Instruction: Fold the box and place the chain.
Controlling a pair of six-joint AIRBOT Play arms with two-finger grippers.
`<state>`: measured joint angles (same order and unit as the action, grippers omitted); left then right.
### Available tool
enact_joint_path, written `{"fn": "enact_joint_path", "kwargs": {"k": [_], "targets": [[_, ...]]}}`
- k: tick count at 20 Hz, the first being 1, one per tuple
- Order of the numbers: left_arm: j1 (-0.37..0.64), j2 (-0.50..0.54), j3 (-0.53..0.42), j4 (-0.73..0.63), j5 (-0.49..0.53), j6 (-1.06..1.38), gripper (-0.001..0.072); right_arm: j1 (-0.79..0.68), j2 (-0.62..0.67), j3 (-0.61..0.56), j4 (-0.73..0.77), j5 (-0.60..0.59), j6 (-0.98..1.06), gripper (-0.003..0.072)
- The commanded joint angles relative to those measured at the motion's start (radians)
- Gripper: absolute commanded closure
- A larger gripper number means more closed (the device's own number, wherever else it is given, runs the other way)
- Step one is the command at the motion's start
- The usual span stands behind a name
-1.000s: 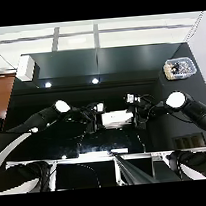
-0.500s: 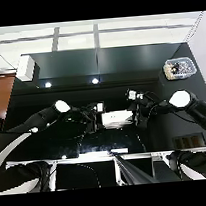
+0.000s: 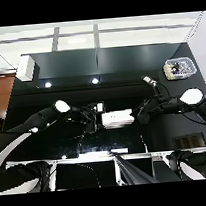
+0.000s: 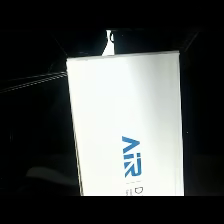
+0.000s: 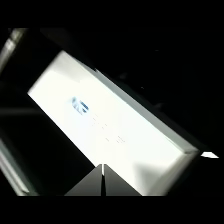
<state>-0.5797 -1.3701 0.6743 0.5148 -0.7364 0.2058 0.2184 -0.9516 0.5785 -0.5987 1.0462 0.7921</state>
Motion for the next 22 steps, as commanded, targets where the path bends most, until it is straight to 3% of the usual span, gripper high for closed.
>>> {"fn": "enact_joint_path", "kwargs": {"k": [1, 6, 11, 16, 22], "targets": [[0.0, 0.0, -0.001, 0.0, 0.0, 0.0, 0.022, 0.001, -0.064, -0.014, 0.225, 0.011, 0.182, 0.0682], [0.0, 0.0, -0.001, 0.0, 0.0, 0.0, 0.022, 0.014, -0.206, -0.014, 0.225, 0.026, 0.237, 0.0681], [0.0, 0.0, -0.001, 0.0, 0.0, 0.0, 0.022, 0.014, -0.267, -0.014, 0.097, 0.013, 0.255, 0.0681], [0.0, 0.0, -0.001, 0.0, 0.0, 0.0, 0.022, 0.014, -0.27, -0.013, 0.091, -0.028, 0.24, 0.0681], [0.0, 0.0, -0.001, -0.002, -0.008, 0.0, 0.022, -0.013, -0.174, 0.065, 0.084, 0.121, 0.202, 0.0681]]}}
